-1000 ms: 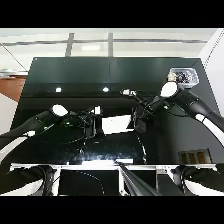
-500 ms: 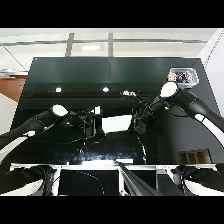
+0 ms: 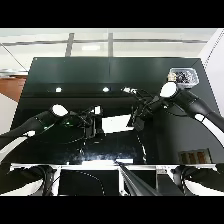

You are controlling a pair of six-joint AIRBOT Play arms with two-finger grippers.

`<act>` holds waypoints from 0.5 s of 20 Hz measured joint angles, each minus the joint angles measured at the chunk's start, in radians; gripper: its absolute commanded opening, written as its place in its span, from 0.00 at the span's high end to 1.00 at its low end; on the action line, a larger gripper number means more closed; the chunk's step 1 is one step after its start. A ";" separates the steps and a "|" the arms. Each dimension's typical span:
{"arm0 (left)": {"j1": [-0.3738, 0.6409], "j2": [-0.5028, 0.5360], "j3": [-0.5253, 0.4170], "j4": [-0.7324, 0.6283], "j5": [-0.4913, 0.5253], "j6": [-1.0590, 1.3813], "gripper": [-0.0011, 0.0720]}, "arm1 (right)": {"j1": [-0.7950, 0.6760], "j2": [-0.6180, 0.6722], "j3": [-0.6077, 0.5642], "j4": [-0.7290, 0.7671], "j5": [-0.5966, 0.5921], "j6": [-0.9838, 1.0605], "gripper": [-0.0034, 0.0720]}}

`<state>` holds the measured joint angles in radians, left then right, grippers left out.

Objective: Fold the box and place the chain.

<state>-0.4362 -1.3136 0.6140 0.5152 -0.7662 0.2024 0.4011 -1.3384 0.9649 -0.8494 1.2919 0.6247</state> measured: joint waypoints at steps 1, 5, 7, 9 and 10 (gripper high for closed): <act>0.000 0.000 0.000 0.000 0.000 0.000 0.35 | 0.000 -0.002 0.000 0.000 -0.010 0.000 0.93; 0.000 0.000 0.000 0.000 0.000 -0.003 0.35 | 0.000 -0.007 0.000 0.002 -0.032 0.003 0.93; 0.000 0.000 0.000 0.000 0.000 -0.002 0.35 | 0.000 -0.008 0.001 0.013 -0.014 0.005 0.93; 0.000 0.000 0.000 0.000 0.000 0.000 0.35 | 0.000 -0.009 0.002 0.018 0.042 0.016 0.93; 0.000 0.000 0.000 0.000 0.000 0.000 0.35 | 0.000 -0.010 0.002 0.020 0.063 0.026 0.93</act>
